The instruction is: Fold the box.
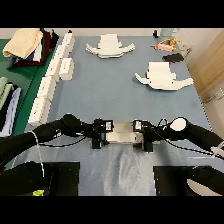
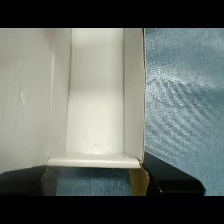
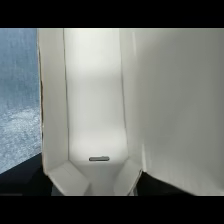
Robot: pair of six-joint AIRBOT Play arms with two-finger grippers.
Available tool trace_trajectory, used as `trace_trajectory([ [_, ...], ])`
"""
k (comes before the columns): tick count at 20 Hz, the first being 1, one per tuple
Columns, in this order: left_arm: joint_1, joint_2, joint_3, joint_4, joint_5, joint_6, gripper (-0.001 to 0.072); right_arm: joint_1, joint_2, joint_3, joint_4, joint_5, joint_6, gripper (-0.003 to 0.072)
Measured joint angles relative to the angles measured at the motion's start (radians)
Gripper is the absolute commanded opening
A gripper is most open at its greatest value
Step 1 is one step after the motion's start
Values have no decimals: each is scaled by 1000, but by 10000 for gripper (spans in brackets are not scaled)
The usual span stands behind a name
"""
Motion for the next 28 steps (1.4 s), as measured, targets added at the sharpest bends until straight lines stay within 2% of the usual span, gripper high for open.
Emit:
trace_trajectory([
  [9,0,0,0,0,-1,-3,525,0,97,0,-154,14,17,715],
  [13,0,0,0,0,-1,-3,525,0,185,0,-270,30,130,715],
  [16,0,0,0,0,-1,-2,525,0,266,0,-350,76,228,715],
  [19,0,0,0,0,-1,-2,525,0,356,8,-367,149,343,715],
  [22,0,0,0,0,-1,-2,525,1,438,14,-272,205,586,713],
  [26,0,0,0,0,-1,-2,525,0,489,15,-154,232,1148,712],
  [28,0,0,0,0,-1,-2,525,0,494,16,-125,235,1355,712],
])
